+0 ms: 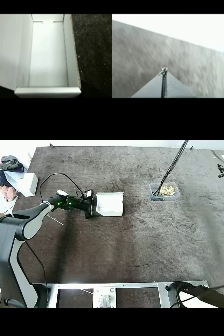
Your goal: Fold the box and place the chain.
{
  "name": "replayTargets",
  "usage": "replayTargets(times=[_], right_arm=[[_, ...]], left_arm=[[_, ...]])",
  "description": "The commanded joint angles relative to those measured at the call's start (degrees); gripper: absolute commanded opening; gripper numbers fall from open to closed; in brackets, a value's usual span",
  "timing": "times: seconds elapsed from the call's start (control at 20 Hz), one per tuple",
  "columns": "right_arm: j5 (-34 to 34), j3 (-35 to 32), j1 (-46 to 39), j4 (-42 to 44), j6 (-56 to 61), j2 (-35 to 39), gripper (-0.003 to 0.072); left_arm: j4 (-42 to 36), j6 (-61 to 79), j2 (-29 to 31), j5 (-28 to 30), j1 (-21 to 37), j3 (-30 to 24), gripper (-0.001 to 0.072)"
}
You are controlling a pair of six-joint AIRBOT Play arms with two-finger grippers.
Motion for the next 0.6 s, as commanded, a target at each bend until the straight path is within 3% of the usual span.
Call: replayTargets(times=[0.0,0.3,0.55], right_arm=[[-1.9,-0.1,6.0,0.0,-1.4,2.8,0.0015],[-1.3,-6.8,16.5,2.2,-1.4,2.5,0.0015],[-6.6,-16.3,20.9,5.5,-1.5,-0.2,0.0015]], left_arm=[[0.0,0.0,0.0,0.0,0.0,0.0,0.0273],[0.0,0.0,0.0,0.0,0.0,0.0,0.0273],[0.0,0.0,0.0,0.0,0.0,0.0,0.0273]])
